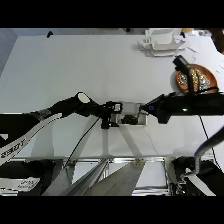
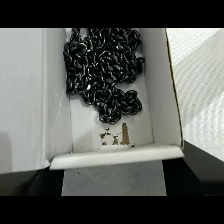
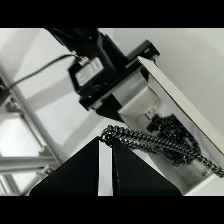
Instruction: Fold the box and place the chain.
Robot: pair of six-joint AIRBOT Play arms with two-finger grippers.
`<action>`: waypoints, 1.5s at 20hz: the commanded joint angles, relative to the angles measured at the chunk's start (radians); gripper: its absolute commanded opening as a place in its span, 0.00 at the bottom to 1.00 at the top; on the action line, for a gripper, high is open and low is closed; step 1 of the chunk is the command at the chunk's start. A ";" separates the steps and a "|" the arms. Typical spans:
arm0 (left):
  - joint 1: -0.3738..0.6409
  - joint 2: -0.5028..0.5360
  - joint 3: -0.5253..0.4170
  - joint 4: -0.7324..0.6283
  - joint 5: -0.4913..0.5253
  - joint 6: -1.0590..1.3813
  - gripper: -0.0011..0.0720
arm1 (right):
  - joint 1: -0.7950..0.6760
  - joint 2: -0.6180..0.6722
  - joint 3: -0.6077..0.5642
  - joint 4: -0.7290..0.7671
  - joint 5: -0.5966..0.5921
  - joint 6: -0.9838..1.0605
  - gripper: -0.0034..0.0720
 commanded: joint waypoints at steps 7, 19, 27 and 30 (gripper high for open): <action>0.000 0.001 0.000 0.000 0.000 0.000 0.07 | 0.139 -0.287 0.000 -0.113 -0.077 0.082 0.28; 0.000 0.001 0.000 0.000 0.000 0.000 0.07 | -0.130 -0.280 0.218 -0.320 -0.118 0.168 0.28; 0.000 0.001 0.000 0.000 0.000 0.000 0.07 | -0.136 -0.512 0.184 -0.714 -0.108 0.430 0.46; 0.000 0.001 0.000 0.000 0.000 0.000 0.07 | -0.136 -0.567 0.153 -0.780 -0.098 0.468 0.45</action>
